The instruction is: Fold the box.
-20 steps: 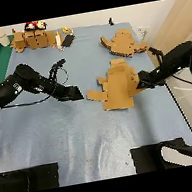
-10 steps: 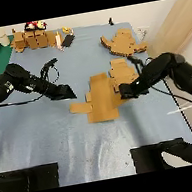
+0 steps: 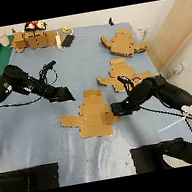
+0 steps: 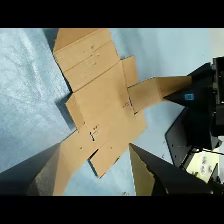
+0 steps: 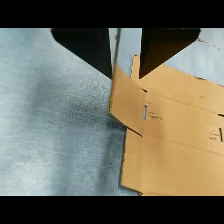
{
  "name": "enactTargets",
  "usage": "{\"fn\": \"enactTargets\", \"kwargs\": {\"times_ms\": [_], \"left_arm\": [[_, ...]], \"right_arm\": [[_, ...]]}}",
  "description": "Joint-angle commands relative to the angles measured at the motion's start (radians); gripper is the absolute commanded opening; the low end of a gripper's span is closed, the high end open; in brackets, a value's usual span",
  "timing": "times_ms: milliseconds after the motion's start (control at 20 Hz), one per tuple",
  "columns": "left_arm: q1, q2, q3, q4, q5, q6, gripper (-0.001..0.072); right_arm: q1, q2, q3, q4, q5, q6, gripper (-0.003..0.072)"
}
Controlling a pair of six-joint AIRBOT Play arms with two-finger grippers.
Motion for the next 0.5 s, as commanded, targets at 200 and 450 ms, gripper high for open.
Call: {"fn": "enactTargets", "kwargs": {"times_ms": [200,450], "left_arm": [[0.001,0.0,-0.014,0.0,0.0,0.002,0.065],[0.001,0.0,-0.014,0.0,0.0,-0.001,0.065]], "right_arm": [[0.012,-0.051,-0.03,0.025,0.092,-0.007,0.0265],[0.012,-0.088,-0.03,0.106,0.1,-0.079,0.0263]]}}
